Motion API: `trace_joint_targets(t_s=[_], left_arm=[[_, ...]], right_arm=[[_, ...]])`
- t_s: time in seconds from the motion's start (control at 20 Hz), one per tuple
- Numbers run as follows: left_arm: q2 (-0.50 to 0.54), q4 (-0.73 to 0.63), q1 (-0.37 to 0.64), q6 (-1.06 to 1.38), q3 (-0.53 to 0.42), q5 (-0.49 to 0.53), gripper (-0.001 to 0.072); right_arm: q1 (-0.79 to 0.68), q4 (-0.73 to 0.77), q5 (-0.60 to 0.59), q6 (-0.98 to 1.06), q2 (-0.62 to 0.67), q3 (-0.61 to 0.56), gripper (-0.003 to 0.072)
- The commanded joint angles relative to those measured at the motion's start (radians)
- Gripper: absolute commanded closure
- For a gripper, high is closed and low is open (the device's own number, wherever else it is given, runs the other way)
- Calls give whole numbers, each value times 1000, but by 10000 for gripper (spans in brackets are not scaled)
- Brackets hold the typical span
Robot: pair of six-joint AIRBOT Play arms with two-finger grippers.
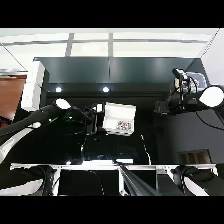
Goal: Fold the box and place the chain.
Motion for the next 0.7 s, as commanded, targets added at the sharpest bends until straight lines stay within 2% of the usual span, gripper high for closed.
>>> trace_joint_targets(t_s=[0.0, 0.2, 0.25, 0.3, 0.35, 0.5, 0.55, 0.6, 0.65], left_arm=[[-8, 53, -27, 0, 10, -18, -5], [-8, 53, -29, 0, 10, -16, 22], [-8, 53, -29, 0, 10, -15, 54], [-8, 53, -29, 0, 10, -15, 177], [-8, 53, -29, 0, 10, -15, 255], [-8, 53, -29, 0, 10, -15, 262], [-8, 53, -29, 0, 10, -15, 262], [-8, 53, -29, 0, 10, -15, 262], [-8, 53, -29, 0, 10, -15, 262]], right_arm=[[0, -2, -6, 0, 0, 0, 413], [0, -2, -22, 0, 0, 0, 413], [0, -2, -22, 0, 0, 0, 413], [0, -1, -25, 0, -2, 0, 413], [1, 1, -32, 0, -5, 0, 413], [24, 9, -113, 0, -27, 0, 403], [40, 39, -162, -18, -42, 0, 168], [59, 101, -222, -95, -64, 0, -34], [78, 175, -286, -178, -89, 0, -34]])
